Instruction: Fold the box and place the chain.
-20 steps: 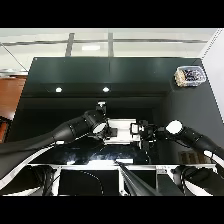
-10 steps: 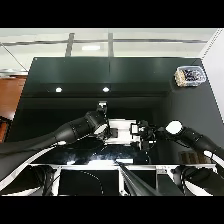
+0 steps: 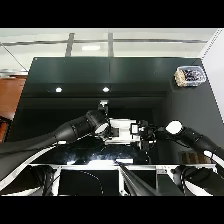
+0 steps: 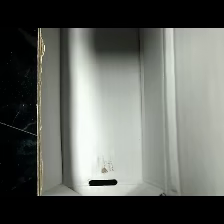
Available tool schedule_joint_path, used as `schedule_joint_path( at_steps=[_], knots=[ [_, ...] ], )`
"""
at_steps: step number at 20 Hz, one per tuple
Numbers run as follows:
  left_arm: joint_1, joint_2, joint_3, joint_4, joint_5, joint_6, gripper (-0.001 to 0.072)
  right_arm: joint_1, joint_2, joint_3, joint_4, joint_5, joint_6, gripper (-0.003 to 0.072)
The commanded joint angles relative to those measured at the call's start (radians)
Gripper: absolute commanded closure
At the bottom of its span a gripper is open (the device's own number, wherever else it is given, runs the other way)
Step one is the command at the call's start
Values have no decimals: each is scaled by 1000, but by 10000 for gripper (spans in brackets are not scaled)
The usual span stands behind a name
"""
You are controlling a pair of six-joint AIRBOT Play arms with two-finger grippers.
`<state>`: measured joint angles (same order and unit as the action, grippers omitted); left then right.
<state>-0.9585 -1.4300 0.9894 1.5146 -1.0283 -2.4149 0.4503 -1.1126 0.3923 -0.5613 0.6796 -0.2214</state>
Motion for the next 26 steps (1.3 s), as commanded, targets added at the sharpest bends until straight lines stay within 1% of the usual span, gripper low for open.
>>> schedule_joint_path(
  at_steps=[1, 2, 5, 6, 7, 8, 9, 10, 12, 14, 16, 18, 21, 22, 23, 24, 26],
  knots=[
    [0, -1, 4, 13, -2, -1, 458, 0, 0, 1, 0, 1, 0, 158],
    [0, -2, 4, 11, -1, 5, 673, 0, 0, 1, 0, 1, 0, 158],
    [0, -2, 4, 10, -3, 10, 680, 0, 0, 1, 0, 6, 0, 158],
    [0, -2, 4, 10, -6, 10, 680, 0, 0, 1, 0, 6, 1, 144],
    [0, -2, 4, 11, -6, 10, 680, 0, 0, 1, 5, 5, 15, 18],
    [1, -1, 4, 11, -6, 10, 680, 0, 4, 5, 2, 6, 42, -24],
    [1, -1, 4, 11, -8, 10, 680, -1, 18, 8, -6, 9, 88, -24],
    [1, -1, 4, 11, -17, 9, 681, -2, 43, 11, -46, 16, 129, -24],
    [1, -1, 4, 21, -48, 9, 681, -2, 113, 19, -179, 39, 216, -23],
    [1, -1, 4, 33, -53, 9, 681, -2, 181, 20, -316, 55, 278, -22],
    [0, -1, 4, 33, -51, 9, 680, -2, 199, 20, -393, 61, 322, -21],
    [0, -1, 4, 33, -47, 9, 680, 0, 195, 20, -370, 60, 323, -14],
    [0, -1, 4, 31, -46, 9, 680, 0, 176, 19, -282, 80, 319, -13],
    [0, -1, 4, 30, -43, 9, 679, 1, 164, 20, -252, 83, 318, 3],
    [0, -1, 4, 29, -38, 9, 679, 1, 151, 20, -213, 83, 318, 159],
    [0, -1, 4, 29, -32, 9, 679, 2, 145, 20, -176, 84, 313, 225],
    [0, -1, 4, 20, -23, 9, 679, 29, 143, 20, -153, 82, 296, 228]
  ],
)
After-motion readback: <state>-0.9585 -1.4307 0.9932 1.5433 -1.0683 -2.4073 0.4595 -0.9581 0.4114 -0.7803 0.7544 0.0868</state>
